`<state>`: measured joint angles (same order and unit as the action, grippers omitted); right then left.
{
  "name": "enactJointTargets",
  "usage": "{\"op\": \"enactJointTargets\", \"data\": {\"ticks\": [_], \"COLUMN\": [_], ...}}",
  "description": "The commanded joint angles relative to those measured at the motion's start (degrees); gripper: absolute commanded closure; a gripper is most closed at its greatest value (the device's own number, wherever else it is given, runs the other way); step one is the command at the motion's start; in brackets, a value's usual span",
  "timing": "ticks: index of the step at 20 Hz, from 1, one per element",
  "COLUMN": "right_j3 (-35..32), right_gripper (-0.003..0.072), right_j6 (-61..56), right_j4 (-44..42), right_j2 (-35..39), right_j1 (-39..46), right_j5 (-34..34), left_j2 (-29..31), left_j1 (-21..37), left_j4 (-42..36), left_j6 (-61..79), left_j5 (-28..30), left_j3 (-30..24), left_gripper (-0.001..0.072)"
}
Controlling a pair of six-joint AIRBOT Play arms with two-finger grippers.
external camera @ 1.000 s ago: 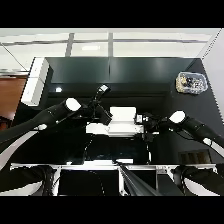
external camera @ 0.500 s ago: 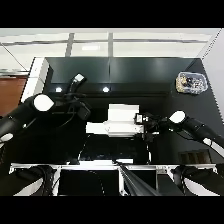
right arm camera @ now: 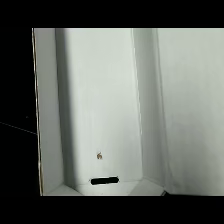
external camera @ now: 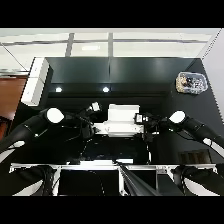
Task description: Fold the box and place the chain.
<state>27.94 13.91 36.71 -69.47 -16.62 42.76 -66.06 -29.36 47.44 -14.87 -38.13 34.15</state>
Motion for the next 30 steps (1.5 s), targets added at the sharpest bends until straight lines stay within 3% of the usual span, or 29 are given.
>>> {"op": "enactJointTargets", "data": {"ticks": [1,5,7,11,16,19,24,25,26,27,29,30], "right_j3": [-0.02,-0.02,-0.02,-0.02,-0.02,-0.04,-0.04,-0.04,-0.04,-0.02,-0.04,-0.04], "right_gripper": [0.0617,0.0617,0.0617,0.0617,0.0617,0.0618,0.0617,0.0617,0.0617,0.0617,0.0617,0.0617], "right_j6": [-0.2,-0.2,-0.2,-0.2,-0.17,-0.2,-0.17,-0.17,-0.17,-0.2,-0.2,-0.2], "right_j4": [-0.09,-0.07,-0.09,-0.09,-0.07,-0.09,-0.09,-0.09,-0.09,-0.07,-0.09,-0.09], "right_j2": [-0.02,-0.02,-0.02,-0.02,-0.02,-0.02,-0.02,-0.02,-0.02,-0.02,-0.02,-0.02], "right_j1": [-0.04,-0.04,-0.04,-0.04,-0.04,-0.04,-0.04,-0.04,-0.04,-0.04,-0.04,-0.04], "right_j5": [0.11,0.07,0.07,0.07,0.04,0.07,0.04,0.04,0.04,0.04,0.02,0.02], "left_j2": [-2.62,-2.89,-2.89,-2.89,-4.61,-6.99,-7.37,-7.37,-7.37,-7.37,-7.37,-7.34], "left_j1": [-3.67,-5.64,-5.99,-5.99,-5.99,-5.99,-5.99,-5.99,-5.99,-6.01,-5.99,-5.99], "left_j4": [-3.39,-7.93,-8.66,-9.57,-20.13,-25.94,-26.99,-26.95,-26.97,-26.97,-26.93,-26.93], "left_j6": [4.85,5.51,5.55,5.77,7.41,12.48,13.22,13.25,13.25,13.25,13.49,13.44], "left_j5": [5.07,9.16,6.56,0.81,4.0,4.94,4.46,4.83,5.51,6.05,5.99,5.77], "left_j3": [-0.35,-0.35,-0.35,-0.35,-0.37,-0.35,-0.35,-0.35,-0.35,-0.35,-0.35,-0.35], "left_gripper": [-0.0002,0.0006,0.0048,0.0349,0.049,0.049,0.0489,0.0464,0.0319,0.0243,0.0448,0.0416]}}
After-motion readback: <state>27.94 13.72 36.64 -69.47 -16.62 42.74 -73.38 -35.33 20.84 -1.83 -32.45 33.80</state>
